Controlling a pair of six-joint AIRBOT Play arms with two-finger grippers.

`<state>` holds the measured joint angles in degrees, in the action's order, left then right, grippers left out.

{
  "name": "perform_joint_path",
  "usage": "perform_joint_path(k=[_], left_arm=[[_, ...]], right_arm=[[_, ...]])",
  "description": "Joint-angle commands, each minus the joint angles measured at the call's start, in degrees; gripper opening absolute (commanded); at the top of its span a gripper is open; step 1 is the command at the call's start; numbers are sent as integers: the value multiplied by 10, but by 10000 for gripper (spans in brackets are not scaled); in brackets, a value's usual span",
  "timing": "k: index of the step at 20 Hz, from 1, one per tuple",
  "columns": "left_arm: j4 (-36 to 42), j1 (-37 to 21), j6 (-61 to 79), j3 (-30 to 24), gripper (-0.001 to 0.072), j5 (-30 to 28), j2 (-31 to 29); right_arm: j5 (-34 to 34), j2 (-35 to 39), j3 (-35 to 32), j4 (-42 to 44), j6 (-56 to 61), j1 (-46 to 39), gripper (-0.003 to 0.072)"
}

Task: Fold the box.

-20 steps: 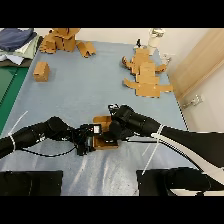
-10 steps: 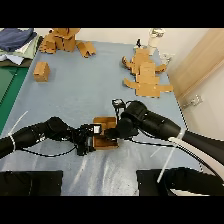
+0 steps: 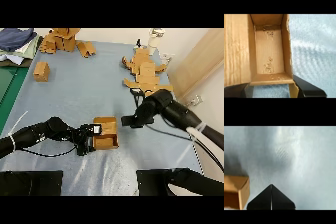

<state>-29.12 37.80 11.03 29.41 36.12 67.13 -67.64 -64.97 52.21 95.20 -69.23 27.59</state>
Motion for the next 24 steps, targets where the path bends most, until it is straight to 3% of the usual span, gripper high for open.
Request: perform_joint_path(k=[1, 3, 5, 8, 12, 14, 24], left_arm=[[0, 0, 0, 0, 470, 0, 0], [0, 0, 0, 0, 470, 0, 0], [0, 0, 0, 0, 470, 0, 0], [0, 0, 0, 0, 470, 0, 0], [0, 0, 0, 0, 470, 0, 0], [0, 0, 0, 0, 470, 0, 0], [0, 0, 0, 0, 470, 0, 0]], right_arm=[[89, -94, -3, 376, -323, -163, 0], [29, -167, 10, 576, -484, -196, -1], [-45, -219, 28, 650, -555, -191, -1], [-131, -240, 25, 671, -631, -160, 0], [-134, -216, -14, 637, -681, -114, 0], [-107, -186, -44, 618, -698, -90, 0], [171, 39, -163, 469, -714, 8, 0]])
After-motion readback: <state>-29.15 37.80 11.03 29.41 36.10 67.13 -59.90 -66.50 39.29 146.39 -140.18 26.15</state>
